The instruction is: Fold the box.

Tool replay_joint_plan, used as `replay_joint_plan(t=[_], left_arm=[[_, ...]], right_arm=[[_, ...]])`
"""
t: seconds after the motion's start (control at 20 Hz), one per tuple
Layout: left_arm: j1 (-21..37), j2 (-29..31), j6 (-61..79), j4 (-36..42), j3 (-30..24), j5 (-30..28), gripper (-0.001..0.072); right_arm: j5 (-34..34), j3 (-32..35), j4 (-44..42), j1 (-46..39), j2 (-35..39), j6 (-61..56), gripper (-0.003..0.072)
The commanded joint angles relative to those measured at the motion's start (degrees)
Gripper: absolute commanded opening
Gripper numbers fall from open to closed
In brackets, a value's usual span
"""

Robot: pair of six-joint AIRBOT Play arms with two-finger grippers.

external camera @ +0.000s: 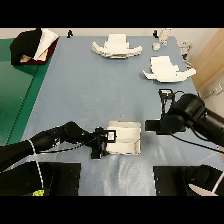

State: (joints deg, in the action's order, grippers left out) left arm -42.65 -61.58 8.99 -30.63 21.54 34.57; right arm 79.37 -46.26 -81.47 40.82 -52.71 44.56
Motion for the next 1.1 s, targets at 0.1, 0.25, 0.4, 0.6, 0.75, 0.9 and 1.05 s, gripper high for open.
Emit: replay_joint_plan(t=[0.1,0.25,0.4,0.6,0.75,0.9,1.05], left_arm=[[0.0,0.0,0.0,0.0,0.0,0.0,0.0395],[0.0,0.0,0.0,0.0,0.0,0.0,0.0395],[0.0,0.0,0.0,0.0,0.0,0.0,0.0395],[0.0,0.0,0.0,0.0,0.0,0.0,0.0395],[0.0,0.0,0.0,0.0,0.0,0.0,0.0395],[0.0,0.0,0.0,0.0,0.0,0.0,0.0395],[0.0,0.0,0.0,0.0,0.0,0.0,0.0395]], right_arm=[[-15.1,1.0,-38.4,-23.7,-9.7,38.4,0.0003],[-9.6,-2.3,-53.4,-29.4,-18.4,53.3,0.0003],[-0.8,-6.1,-56.3,-28.2,-23.1,61.4,0.0002],[3.7,-6.4,-54.5,-22.1,-23.2,69.1,0.0002],[2.2,-6.3,-47.4,-15.9,-21.1,69.1,0.0002],[-3.2,-6.3,-42.4,-9.0,-16.4,69.1,0.0002],[-11.0,-6.0,-35.7,-0.7,-11.6,68.9,0.0002]])
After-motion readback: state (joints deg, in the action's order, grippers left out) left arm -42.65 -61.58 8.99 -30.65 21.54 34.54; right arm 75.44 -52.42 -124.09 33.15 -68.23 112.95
